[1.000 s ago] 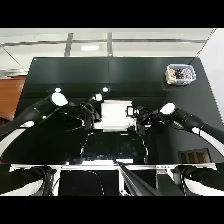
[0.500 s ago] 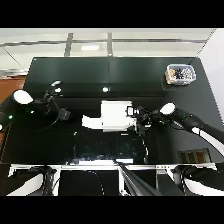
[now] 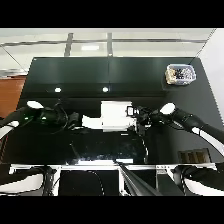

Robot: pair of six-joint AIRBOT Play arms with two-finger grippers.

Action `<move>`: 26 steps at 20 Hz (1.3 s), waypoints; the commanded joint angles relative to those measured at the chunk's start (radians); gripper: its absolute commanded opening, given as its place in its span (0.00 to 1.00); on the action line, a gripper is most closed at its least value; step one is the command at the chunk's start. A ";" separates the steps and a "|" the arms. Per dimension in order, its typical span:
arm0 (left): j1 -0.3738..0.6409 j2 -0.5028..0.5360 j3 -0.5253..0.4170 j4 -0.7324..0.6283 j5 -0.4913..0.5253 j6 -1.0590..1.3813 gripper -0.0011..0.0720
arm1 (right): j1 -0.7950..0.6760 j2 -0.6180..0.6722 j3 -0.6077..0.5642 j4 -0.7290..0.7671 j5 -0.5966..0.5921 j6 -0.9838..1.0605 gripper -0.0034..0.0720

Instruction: Fold the box and place the chain.

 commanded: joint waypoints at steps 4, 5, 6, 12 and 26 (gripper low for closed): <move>-0.163 -0.089 0.120 -0.043 0.007 0.036 0.05 | 0.000 -0.001 0.000 0.000 0.000 0.000 0.23; -0.155 -0.089 0.137 -0.043 -0.014 0.059 0.06 | 0.000 -0.001 0.000 0.000 0.000 0.000 0.23; -0.141 -0.089 0.153 -0.043 -0.037 0.063 0.06 | 0.000 -0.001 0.000 0.000 0.000 0.000 0.23; -0.081 -0.089 0.204 -0.051 -0.170 0.040 0.99 | 0.000 -0.001 0.000 0.000 0.000 0.000 0.23; -0.215 -0.088 0.260 -0.060 -0.114 -0.038 0.69 | 0.000 -0.001 0.000 0.000 0.000 0.000 0.23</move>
